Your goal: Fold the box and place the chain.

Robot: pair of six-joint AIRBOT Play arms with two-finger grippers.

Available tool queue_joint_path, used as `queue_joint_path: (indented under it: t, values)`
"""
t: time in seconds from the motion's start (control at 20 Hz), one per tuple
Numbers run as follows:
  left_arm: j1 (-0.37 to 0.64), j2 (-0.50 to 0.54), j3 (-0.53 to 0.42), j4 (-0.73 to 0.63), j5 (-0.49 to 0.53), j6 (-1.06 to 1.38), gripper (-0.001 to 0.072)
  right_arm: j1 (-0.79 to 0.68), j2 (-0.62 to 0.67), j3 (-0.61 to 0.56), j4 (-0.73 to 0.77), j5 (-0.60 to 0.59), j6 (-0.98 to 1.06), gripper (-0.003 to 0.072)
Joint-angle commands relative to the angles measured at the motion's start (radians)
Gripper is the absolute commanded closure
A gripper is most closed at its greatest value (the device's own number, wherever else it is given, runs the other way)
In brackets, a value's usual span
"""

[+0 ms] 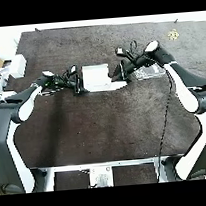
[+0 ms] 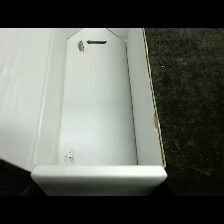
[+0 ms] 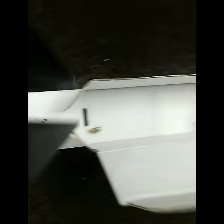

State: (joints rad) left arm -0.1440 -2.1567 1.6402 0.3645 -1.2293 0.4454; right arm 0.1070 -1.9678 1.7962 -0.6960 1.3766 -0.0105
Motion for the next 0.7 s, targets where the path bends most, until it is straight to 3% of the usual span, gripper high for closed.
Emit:
queue_joint_path:
  t: [0.0,0.1,0.35,0.45,0.65]
  values:
    - [0.0,0.0,0.0,0.001,0.0,0.0,0.0186,0.005,0.005,0.0,0.239,-0.017,0.037,0.0681]
    - [-0.001,0.0,0.0,0.001,0.0,0.0,0.0186,0.019,-0.013,0.0,0.312,-0.103,0.035,0.0681]
    - [-0.001,0.0,0.0,0.001,0.0,0.0,0.0186,0.043,-0.076,0.0,0.306,-0.363,0.029,0.0681]
    - [0.0,0.0,0.0,0.0,0.0,0.0,0.0186,0.039,-0.102,0.0,0.282,-0.385,0.021,0.0682]
    - [0.0,0.0,0.0,0.001,0.0,0.0,0.0186,0.043,-0.137,0.0,0.196,-0.296,-0.043,0.0682]
